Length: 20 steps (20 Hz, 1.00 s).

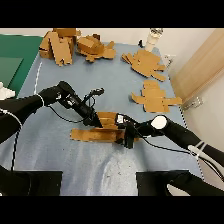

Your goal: Fold the box.

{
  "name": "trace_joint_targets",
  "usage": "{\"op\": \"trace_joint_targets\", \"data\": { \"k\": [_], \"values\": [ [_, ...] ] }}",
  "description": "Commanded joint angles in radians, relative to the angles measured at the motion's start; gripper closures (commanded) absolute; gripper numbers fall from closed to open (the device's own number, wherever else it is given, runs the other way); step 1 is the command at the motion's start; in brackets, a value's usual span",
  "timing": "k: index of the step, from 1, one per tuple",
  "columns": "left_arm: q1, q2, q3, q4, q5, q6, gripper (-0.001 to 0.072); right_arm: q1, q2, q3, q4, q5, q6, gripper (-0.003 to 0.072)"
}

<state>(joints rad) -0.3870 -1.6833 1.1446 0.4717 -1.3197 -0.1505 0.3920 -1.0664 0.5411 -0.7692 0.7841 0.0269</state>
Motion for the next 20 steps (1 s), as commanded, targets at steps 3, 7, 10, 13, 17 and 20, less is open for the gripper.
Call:
{"op": "trace_joint_targets", "data": {
  "k": [3,7,10,13,17,20],
  "values": [
    [0.000,0.000,0.001,0.000,0.000,0.000,0.0700,-0.011,-0.110,0.061,0.026,0.047,-0.127,0.0031],
    [0.000,0.000,0.001,0.000,0.000,0.000,0.0700,-0.011,-0.153,0.060,0.026,0.046,-0.152,0.0031],
    [0.000,0.000,0.001,0.000,0.001,0.000,0.0700,-0.011,-0.162,0.060,0.026,0.043,-0.148,0.0031],
    [0.000,0.000,0.001,0.000,0.002,0.000,0.0700,-0.011,-0.161,0.060,0.026,0.047,-0.147,0.0031],
    [0.001,0.000,0.001,0.000,0.003,0.001,0.0700,-0.011,-0.161,0.060,0.026,0.047,-0.129,0.0031],
    [0.000,0.000,0.001,0.000,0.003,0.000,0.0700,-0.010,-0.162,0.060,0.026,0.036,-0.130,0.0031]
  ]
}}
